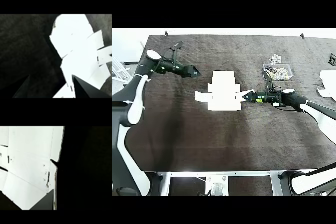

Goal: Fold the box and place the chain.

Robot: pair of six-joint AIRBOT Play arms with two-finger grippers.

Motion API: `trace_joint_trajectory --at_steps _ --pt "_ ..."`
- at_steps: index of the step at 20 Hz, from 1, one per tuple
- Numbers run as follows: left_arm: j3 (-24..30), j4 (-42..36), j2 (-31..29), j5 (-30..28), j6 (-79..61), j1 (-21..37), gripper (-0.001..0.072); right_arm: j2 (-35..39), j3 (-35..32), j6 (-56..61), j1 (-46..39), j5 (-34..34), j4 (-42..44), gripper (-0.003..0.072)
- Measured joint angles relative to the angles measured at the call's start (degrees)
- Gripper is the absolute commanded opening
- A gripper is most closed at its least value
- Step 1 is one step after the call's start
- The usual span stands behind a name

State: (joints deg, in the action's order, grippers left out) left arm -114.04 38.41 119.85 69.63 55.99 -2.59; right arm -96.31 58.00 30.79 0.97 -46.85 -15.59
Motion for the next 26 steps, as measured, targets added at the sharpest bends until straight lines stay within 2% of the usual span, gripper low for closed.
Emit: trace_joint_trajectory --at_steps 10,22,23,26 --pt "-2.6 -2.4 6.3 -1.1 0.3 -4.7 0.0596 0.0 0.0 0.0 0.0 0.0 0.0 0.0008" --pt "-2.7 -10.1 9.5 1.3 -2.8 -5.0 0.0594 0.0 0.0 0.0 0.0 0.0 -0.1 0.0008" --pt "-2.7 -10.0 9.7 1.5 -2.9 -5.0 0.0548 0.0 0.0 0.0 0.0 0.0 0.0 0.0008" --pt "-2.7 -10.5 10.0 1.7 -3.2 -5.1 0.0537 0.0 0.0 0.0 0.0 0.0 0.0 0.0008"
